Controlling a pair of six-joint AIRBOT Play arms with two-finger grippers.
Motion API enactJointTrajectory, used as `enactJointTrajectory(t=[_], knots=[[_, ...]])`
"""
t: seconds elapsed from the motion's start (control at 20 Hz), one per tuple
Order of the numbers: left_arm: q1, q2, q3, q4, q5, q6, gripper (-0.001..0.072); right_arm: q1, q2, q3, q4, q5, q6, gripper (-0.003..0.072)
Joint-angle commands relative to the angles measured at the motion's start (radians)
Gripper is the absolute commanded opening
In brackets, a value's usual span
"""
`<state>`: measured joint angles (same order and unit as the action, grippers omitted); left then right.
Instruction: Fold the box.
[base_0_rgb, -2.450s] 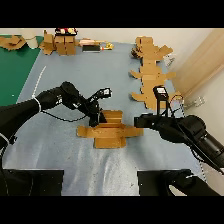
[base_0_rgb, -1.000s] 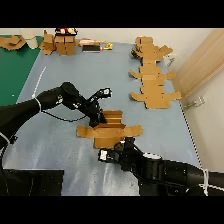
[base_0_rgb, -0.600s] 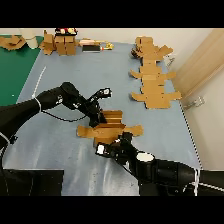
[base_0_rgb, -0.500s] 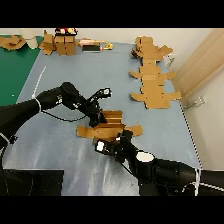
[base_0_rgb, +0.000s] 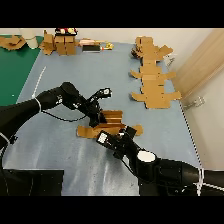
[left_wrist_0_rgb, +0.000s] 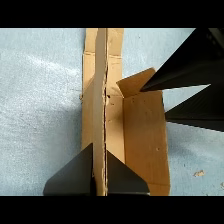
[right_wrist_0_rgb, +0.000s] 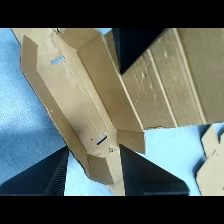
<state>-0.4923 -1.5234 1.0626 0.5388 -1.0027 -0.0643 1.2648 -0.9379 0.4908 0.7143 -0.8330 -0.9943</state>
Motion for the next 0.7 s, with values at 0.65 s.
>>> enactJointTrajectory(t=[0.65], knots=[[-0.001, 0.0, 0.0, 0.0, 0.0, 0.0, 0.0014, -0.555, 0.158, -0.048, 1.015, 0.302, -1.276, 0.0514]])
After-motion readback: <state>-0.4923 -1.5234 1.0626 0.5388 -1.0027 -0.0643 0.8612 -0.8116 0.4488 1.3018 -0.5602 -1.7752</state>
